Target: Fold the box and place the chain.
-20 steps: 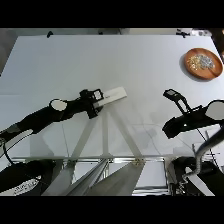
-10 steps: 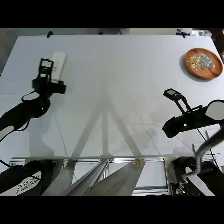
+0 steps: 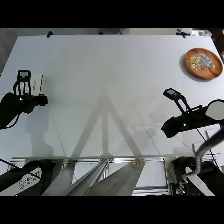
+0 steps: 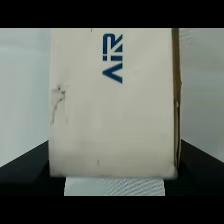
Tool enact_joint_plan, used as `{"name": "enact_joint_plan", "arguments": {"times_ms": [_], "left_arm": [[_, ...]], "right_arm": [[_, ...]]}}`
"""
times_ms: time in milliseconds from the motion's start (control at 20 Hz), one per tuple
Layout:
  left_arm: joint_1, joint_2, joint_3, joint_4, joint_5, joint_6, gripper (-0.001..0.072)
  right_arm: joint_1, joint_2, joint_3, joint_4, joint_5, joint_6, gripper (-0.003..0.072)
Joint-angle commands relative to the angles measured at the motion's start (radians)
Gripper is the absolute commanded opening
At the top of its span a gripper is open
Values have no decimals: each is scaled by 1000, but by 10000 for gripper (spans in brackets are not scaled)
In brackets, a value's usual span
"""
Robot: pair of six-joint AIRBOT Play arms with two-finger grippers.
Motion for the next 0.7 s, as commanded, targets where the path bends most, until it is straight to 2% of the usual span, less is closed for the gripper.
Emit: {"name": "enact_joint_plan", "arguments": {"times_ms": [0, 50, 100, 250, 350, 650], "left_arm": [[55, 0, 0, -283, 89, 332, 543], [55, 0, 0, -306, 111, 361, 697], [55, 1, 0, -313, 137, 369, 709], [55, 34, 0, -315, 193, 389, 712], [55, 97, 0, -321, 211, 389, 713], [54, 380, 0, -371, 262, 403, 698]], "right_arm": [[0, -1, 1, 5, 3, -1, 11], [0, -1, 1, 5, 10, -1, 11], [0, -1, 1, 5, 12, -1, 11], [0, -1, 1, 5, 17, -1, 12], [0, -1, 1, 5, 17, 0, 12], [0, -1, 1, 5, 17, -1, 12]]}}
